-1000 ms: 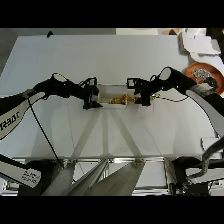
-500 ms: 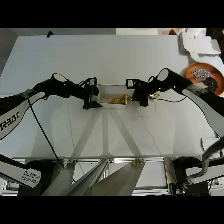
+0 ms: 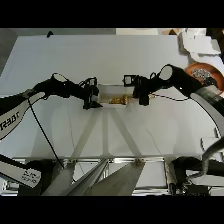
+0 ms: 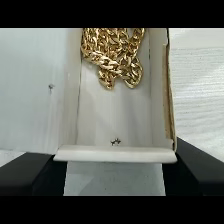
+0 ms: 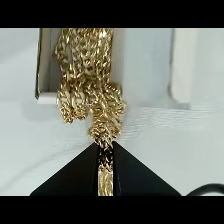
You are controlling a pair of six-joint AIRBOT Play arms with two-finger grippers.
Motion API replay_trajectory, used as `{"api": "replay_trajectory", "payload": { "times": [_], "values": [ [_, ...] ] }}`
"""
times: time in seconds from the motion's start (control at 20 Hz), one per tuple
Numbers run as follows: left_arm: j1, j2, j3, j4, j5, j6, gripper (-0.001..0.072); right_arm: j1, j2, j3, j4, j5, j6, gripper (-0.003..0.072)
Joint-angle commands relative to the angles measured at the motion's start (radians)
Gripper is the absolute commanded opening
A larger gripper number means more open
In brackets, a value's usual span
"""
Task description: Fold the box and place the chain.
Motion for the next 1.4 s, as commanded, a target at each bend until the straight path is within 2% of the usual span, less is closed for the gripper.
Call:
{"api": "replay_trajectory", "payload": {
  "times": [0.0, 0.15, 0.3, 0.65, 0.9, 1.35],
  "values": [
    [0.000, 0.000, 0.000, 0.000, 0.000, 0.000, 0.0276, 0.044, 0.114, 0.001, -0.046, -0.014, 0.154, 0.0007],
    [0.000, 0.000, 0.000, 0.000, 0.000, 0.000, 0.0276, 0.095, 0.151, 0.001, -0.042, -0.074, 0.312, 0.0007],
    [0.000, 0.000, 0.000, 0.000, 0.000, 0.000, 0.0276, 0.175, 0.148, 0.001, -0.034, -0.157, 0.329, 0.0007],
    [0.000, 0.000, 0.000, 0.000, 0.000, 0.000, 0.0276, 0.272, 0.140, 0.001, 0.145, -0.368, 0.430, 0.0008],
    [0.000, 0.000, 0.000, 0.000, 0.000, 0.000, 0.0276, 0.307, 0.119, 0.001, 0.156, -0.373, 0.436, 0.0008],
    [0.000, 0.000, 0.000, 0.000, 0.000, 0.000, 0.0276, 0.307, -0.049, 0.001, 0.151, -0.362, 0.513, 0.0008]
  ]
}}
